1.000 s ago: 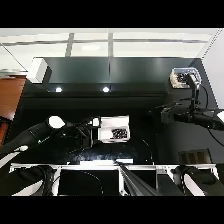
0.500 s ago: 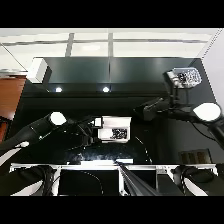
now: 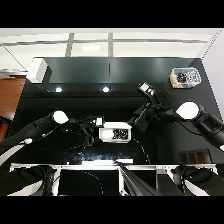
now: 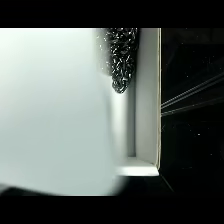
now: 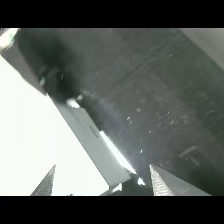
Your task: Fold the box and place the chain.
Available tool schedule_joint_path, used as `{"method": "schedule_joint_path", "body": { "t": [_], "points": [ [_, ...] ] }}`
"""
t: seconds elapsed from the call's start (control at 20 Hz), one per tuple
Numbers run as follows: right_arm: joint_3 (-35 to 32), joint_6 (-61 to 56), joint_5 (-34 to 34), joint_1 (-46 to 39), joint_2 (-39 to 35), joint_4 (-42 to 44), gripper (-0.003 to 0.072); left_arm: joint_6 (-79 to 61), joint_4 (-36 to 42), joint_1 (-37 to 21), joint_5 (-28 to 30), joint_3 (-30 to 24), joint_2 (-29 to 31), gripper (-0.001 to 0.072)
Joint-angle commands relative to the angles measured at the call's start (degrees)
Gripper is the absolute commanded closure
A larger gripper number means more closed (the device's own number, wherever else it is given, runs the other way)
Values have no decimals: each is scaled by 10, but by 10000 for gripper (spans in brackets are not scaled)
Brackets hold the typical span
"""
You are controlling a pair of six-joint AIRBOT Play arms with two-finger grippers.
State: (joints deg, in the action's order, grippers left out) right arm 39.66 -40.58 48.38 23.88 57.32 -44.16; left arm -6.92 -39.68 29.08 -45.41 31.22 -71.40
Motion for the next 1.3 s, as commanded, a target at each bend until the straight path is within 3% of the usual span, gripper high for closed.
{"method": "schedule_joint_path", "body": {
  "t": [0.0, 0.45, 0.75, 1.05, 1.15, 1.25],
  "points": [
    [1, 52, 44, 3, 2, -11, -12, 1, -4, 0, 2, 0, -2, 318],
    [-2, 188, 50, 68, 10, -18, -12, 1, -4, 0, 2, 0, -2, 317],
    [-2, 209, 49, 96, 11, -4, -12, 1, -4, 0, 2, 0, -2, 318],
    [-2, 209, 3, 103, 27, -7, -10, 1, -4, 0, 2, 0, -2, 318],
    [-2, 208, 7, 103, 32, -7, 159, 1, -4, 0, 2, 0, -2, 317],
    [-2, 207, 7, 103, 33, -7, 162, 0, -4, 0, 2, 0, -2, 318]
  ]
}}
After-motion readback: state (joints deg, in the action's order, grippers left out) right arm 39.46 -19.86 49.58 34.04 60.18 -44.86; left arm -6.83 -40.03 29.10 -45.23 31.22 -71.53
